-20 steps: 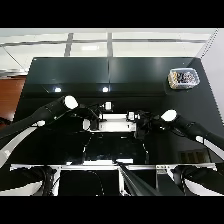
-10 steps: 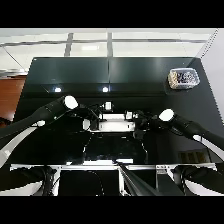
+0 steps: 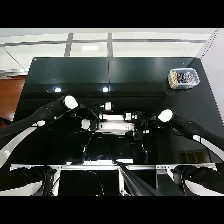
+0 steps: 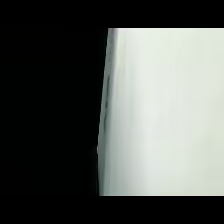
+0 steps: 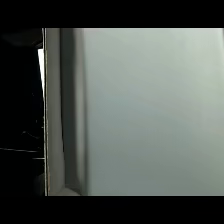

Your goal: Fold the box and place the chain.

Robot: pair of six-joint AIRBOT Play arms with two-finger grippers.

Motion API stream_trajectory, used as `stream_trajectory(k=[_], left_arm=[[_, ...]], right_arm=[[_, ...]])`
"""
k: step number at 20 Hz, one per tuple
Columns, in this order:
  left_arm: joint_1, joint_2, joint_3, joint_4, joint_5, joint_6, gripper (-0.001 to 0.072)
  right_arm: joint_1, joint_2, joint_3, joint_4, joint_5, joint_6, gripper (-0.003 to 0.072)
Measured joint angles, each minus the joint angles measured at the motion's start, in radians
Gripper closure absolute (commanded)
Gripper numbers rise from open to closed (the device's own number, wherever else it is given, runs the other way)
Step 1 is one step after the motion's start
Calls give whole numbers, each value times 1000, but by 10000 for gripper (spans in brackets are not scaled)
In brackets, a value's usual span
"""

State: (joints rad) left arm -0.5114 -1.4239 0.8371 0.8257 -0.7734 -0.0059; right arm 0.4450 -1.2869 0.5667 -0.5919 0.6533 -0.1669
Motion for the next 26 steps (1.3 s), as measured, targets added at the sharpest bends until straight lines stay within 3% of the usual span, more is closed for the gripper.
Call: stream_trajectory(k=[1,5,6,7,8,10,11,12,13,16,19,21,26], left_arm=[[0,2,-1,3,6,-5,457],[6,48,-1,22,-13,-77,80],[11,69,-1,28,-23,-112,69],[17,91,-1,44,-40,-157,69],[24,119,-1,74,-73,-210,71],[40,173,-1,154,-129,-343,93],[48,196,-1,195,-162,-420,218],[56,212,-1,224,-204,-490,480],[62,224,-3,237,-251,-557,688],[68,235,-27,160,-364,-662,685],[65,215,-58,-22,-387,-650,685],[65,199,-68,-146,-330,-610,686],[68,175,-76,-333,-37,-525,686]], right_arm=[[0,0,0,-2,0,0,223],[0,0,0,-6,-1,-1,225],[0,0,0,-7,-1,-2,252],[0,0,0,-6,0,-1,383],[1,0,0,-7,0,-1,459],[2,0,0,-11,5,-8,460],[3,0,0,-14,8,-10,460],[3,0,0,-15,12,-11,460],[4,0,0,-16,14,-13,460],[4,0,0,-18,19,-14,460],[4,0,0,-18,19,-14,460],[4,0,0,-18,21,-14,460],[4,0,0,-18,21,-14,460]])
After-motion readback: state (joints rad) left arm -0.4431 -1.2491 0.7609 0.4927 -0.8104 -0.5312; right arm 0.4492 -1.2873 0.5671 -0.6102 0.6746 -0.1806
